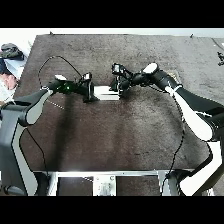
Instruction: Fold the box and place the chain.
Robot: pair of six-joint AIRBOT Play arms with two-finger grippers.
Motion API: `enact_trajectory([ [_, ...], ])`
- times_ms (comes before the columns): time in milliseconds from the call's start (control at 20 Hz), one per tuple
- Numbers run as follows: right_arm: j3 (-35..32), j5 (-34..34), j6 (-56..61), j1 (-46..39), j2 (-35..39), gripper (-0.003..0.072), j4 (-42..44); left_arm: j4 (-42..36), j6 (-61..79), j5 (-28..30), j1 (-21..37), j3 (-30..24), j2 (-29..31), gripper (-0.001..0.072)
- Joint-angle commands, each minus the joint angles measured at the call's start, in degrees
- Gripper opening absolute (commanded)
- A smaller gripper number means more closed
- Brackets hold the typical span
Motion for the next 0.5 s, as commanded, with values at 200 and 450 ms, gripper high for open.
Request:
enact_trajectory([
  [200,-0.02,-1.62,0.02,-0.02,-0.02,0.0151,-1.11,0.02,0.02,-0.02,0.00,0.04,0.00,0.0536],
  [450,-0.02,-2.51,0.04,-0.02,-0.02,0.0151,-0.76,0.02,0.02,-0.02,-0.02,0.04,0.00,0.0536],
])
